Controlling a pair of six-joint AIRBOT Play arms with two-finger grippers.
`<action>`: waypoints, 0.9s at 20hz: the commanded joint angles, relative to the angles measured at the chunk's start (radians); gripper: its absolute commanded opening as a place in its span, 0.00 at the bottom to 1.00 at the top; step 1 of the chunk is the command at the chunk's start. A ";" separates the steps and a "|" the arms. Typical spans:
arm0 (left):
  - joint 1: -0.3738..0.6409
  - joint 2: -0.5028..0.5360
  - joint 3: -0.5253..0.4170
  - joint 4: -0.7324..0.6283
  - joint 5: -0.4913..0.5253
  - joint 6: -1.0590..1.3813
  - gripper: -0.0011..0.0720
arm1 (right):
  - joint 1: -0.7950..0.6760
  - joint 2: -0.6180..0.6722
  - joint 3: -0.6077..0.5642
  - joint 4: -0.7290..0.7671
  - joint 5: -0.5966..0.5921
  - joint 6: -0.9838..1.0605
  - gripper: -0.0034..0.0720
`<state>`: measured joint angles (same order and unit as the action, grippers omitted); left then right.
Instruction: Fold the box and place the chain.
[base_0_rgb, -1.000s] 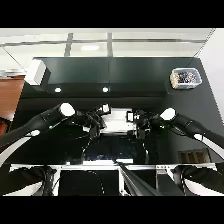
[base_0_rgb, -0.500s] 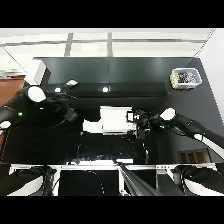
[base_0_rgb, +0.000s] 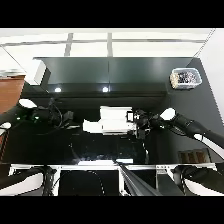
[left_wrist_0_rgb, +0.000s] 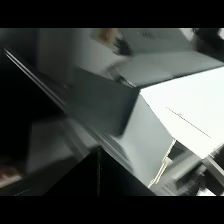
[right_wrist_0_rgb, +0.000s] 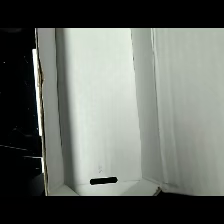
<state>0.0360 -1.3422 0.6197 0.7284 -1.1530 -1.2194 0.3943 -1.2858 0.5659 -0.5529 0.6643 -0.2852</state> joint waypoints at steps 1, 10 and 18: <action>-0.109 -0.076 -0.004 -0.060 0.038 0.012 0.05 | 0.001 -0.001 0.000 0.000 0.000 0.000 0.45; -0.167 -0.080 0.064 -0.220 -0.020 0.212 0.59 | 0.001 -0.001 0.000 0.000 0.000 0.000 0.45; -0.074 -0.079 0.148 -0.098 -0.141 0.203 0.46 | 0.001 -0.001 0.000 0.000 0.000 0.000 0.45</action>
